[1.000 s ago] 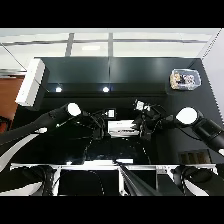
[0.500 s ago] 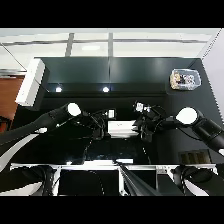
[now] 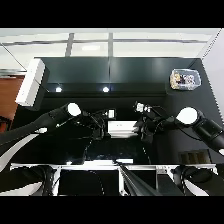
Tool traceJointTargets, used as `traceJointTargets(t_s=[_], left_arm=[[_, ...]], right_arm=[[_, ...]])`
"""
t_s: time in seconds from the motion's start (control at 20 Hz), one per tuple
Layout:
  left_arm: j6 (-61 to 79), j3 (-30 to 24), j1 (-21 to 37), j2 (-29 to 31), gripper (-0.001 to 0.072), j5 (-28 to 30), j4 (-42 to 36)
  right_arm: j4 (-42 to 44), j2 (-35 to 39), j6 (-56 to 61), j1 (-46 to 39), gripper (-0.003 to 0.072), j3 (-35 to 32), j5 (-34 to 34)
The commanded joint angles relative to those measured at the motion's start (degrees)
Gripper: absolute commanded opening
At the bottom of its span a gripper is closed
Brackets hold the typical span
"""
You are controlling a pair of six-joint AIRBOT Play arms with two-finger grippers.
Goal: Fold the box and place the chain.
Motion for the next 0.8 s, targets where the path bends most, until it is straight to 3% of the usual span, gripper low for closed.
traceJointTargets(t_s=[0.0,0.35,0.5,0.55,0.6,0.75], left_arm=[[-0.02,-0.02,0.02,0.00,0.0400,0.02,-0.02],[-0.02,-0.02,0.02,0.00,0.0400,0.02,-0.02],[-0.02,-0.02,0.02,0.00,0.0400,0.02,-0.02],[-0.04,-0.02,0.02,-0.02,0.0400,0.04,-0.02],[-0.04,-0.02,0.02,-0.02,0.0400,0.02,-0.02],[-0.02,-0.02,0.02,-0.02,0.0400,0.02,-0.02]], right_arm=[[-0.46,0.00,1.18,0.07,0.0200,0.00,0.81],[-4.44,0.04,4.85,0.04,0.0200,0.07,0.90],[-3.93,2.34,13.27,-1.77,0.0196,2.51,5.51],[-3.52,3.52,16.61,-3.26,0.0083,3.08,8.35],[-2.93,4.61,20.09,-5.42,0.0020,3.02,11.65],[4.42,4.92,31.21,-10.34,0.0020,0.04,18.01]])
